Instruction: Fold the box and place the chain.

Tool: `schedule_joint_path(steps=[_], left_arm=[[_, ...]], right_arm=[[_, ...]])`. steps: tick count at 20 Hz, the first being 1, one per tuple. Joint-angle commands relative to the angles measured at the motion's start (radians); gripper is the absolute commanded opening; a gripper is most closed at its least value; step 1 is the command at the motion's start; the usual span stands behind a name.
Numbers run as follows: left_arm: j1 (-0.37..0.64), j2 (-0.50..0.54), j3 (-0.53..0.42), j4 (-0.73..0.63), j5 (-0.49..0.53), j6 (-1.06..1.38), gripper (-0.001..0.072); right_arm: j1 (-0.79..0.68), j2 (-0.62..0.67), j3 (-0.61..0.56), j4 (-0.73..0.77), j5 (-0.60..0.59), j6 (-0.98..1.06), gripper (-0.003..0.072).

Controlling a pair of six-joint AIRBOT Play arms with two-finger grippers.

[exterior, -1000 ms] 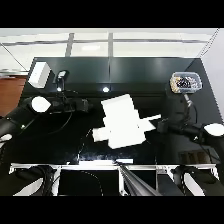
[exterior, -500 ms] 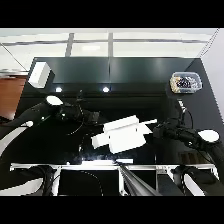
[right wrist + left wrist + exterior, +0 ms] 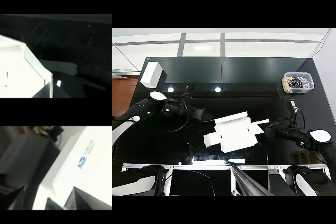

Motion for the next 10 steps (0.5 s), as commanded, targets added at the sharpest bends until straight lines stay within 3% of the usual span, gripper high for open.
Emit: schedule_joint_path(steps=[1,6,10], left_arm=[[0.037,0.025,0.003,0.123,-0.025,-0.007,0.0702],[0.013,0.024,0.003,0.101,0.005,0.127,0.0701],[-0.090,-0.003,0.023,0.062,0.061,0.189,0.0699]], right_arm=[[0.001,0.001,-0.001,0.000,0.000,0.000,0.0012],[0.001,0.001,-0.001,0.000,0.000,0.000,0.0012],[0.001,0.001,-0.001,0.000,0.000,0.000,0.0012]])
